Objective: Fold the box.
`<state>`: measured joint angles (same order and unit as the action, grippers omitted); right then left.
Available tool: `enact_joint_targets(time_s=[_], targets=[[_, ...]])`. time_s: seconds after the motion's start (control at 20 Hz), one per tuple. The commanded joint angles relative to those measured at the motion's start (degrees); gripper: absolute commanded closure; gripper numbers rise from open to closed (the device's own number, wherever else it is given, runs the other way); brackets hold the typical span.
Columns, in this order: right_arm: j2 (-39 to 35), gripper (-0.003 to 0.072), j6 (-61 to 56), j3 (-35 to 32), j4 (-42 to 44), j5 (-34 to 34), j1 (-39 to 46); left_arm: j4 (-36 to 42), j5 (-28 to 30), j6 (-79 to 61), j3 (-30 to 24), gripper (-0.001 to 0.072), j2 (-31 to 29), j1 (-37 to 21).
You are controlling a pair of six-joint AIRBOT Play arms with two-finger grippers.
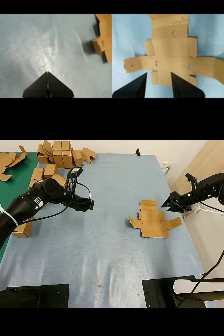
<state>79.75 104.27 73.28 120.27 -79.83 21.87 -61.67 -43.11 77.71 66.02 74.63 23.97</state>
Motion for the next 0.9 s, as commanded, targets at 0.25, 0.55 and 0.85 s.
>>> enact_joint_targets(time_s=[0.25, 0.55, 0.85], targets=[[0.17, 0.0327, -3.13, -2.27, -29.79, -1.11, 0.31, -0.22, 6.1, -0.26, -0.02, 0.0697, 0.04, -0.13], [0.35, 0.0209, -1.6, -2.19, -35.01, 3.32, 3.72, -0.04, 6.1, -0.26, -0.02, 0.0697, 0.04, -0.09], [6.23, 0.0217, 2.8, -2.16, -20.81, 3.28, 3.58, 0.0, 5.18, -0.09, -0.02, 0.0697, 0.04, -0.02]])
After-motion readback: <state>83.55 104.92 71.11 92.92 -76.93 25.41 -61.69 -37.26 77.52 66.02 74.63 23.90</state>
